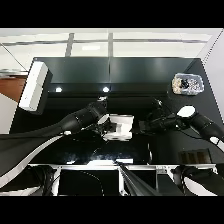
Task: Fold the box and place the chain.
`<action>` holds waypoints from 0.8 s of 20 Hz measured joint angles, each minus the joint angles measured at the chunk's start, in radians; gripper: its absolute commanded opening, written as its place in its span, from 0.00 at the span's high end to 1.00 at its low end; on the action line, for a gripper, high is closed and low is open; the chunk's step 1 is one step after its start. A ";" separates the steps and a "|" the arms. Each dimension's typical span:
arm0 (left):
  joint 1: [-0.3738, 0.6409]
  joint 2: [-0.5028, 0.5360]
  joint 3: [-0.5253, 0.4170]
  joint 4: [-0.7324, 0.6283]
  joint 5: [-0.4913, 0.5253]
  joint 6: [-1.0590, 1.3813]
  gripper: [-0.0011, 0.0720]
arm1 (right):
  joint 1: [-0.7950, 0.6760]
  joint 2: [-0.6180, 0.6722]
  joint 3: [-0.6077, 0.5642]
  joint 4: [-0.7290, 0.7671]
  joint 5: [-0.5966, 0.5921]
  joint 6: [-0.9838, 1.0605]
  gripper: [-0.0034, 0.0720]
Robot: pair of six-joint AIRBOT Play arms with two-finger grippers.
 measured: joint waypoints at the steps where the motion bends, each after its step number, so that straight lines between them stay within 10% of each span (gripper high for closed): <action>1: 0.000 0.000 0.000 0.000 0.000 0.000 0.94 | 0.025 0.000 0.001 0.000 -0.026 0.019 0.20; 8: 0.000 0.000 0.000 0.000 0.000 0.000 0.94 | 0.237 0.000 0.091 -0.234 -0.180 0.336 0.33; 11: 0.000 0.000 0.000 0.001 0.000 0.000 0.94 | 0.329 -0.002 0.151 -0.433 -0.188 0.556 0.55; 16: 0.000 0.000 0.000 0.003 0.000 0.000 0.94 | 0.436 -0.027 0.242 -0.667 -0.135 0.827 0.55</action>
